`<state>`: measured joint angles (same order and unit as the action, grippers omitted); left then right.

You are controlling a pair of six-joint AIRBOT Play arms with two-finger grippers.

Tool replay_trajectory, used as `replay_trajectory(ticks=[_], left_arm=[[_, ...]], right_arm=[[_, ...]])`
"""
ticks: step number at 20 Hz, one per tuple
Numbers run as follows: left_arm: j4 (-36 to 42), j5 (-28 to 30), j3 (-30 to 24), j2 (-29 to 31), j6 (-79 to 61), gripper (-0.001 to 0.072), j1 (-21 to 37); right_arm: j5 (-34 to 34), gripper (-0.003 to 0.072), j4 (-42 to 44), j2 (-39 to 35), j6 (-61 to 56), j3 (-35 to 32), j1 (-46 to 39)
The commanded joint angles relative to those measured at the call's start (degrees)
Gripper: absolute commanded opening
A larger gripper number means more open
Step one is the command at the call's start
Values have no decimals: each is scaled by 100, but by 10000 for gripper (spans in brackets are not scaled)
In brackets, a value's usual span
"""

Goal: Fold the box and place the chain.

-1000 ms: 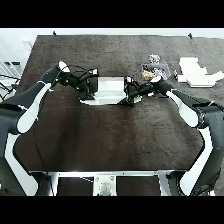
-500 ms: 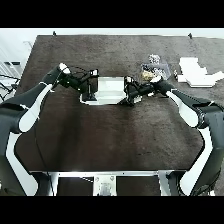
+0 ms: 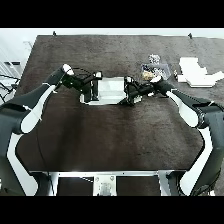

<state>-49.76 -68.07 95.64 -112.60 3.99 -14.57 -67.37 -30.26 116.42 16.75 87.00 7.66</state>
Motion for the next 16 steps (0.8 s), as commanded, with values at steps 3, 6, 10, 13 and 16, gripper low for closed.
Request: replay_trajectory(ticks=[3,6,10,13,16], left_arm=[[308,9,0,-4,-109,336,-11],[531,13,0,-17,-269,206,-11],[651,-28,0,-111,-302,207,-11],[761,-28,-11,-197,-306,208,-11],[846,-33,-11,-205,-374,210,-11]], right_arm=[[0,583,2,0,-2,0,2],[-2,584,2,0,-2,0,0],[0,583,2,0,-2,0,2],[0,584,2,0,-2,0,0],[0,584,2,0,-2,0,0]])
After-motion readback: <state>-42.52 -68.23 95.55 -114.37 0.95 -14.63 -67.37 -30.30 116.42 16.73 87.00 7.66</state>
